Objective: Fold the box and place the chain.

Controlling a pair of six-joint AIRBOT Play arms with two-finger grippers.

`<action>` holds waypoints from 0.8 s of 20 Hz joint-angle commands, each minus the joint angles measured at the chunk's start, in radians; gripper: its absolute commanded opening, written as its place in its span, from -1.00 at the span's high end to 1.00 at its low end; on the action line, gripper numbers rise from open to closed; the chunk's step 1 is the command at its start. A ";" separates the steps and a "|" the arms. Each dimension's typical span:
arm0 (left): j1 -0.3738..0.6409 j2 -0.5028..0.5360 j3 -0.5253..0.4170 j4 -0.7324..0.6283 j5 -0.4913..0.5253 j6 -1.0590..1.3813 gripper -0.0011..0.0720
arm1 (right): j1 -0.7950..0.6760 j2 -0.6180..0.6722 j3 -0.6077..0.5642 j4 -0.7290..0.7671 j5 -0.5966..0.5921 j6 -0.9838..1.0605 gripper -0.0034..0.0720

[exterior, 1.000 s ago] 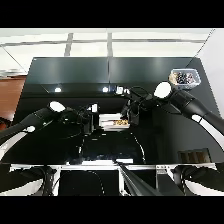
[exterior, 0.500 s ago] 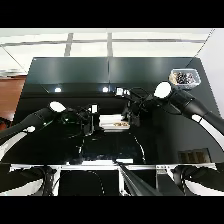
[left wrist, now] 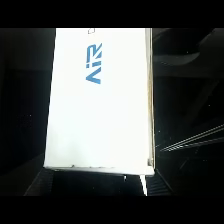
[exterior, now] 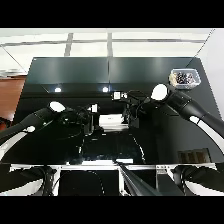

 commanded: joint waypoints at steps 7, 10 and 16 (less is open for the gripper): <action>0.000 -0.001 0.000 0.000 0.002 0.002 0.04 | 0.009 0.000 0.000 -0.020 -0.002 0.007 0.06; 0.000 -0.001 0.000 0.000 0.002 0.002 0.04 | 0.009 0.000 0.000 -0.042 -0.005 0.011 0.06; 0.000 -0.001 0.000 0.000 0.002 0.002 0.04 | 0.009 0.000 0.000 -0.059 -0.035 0.022 -0.03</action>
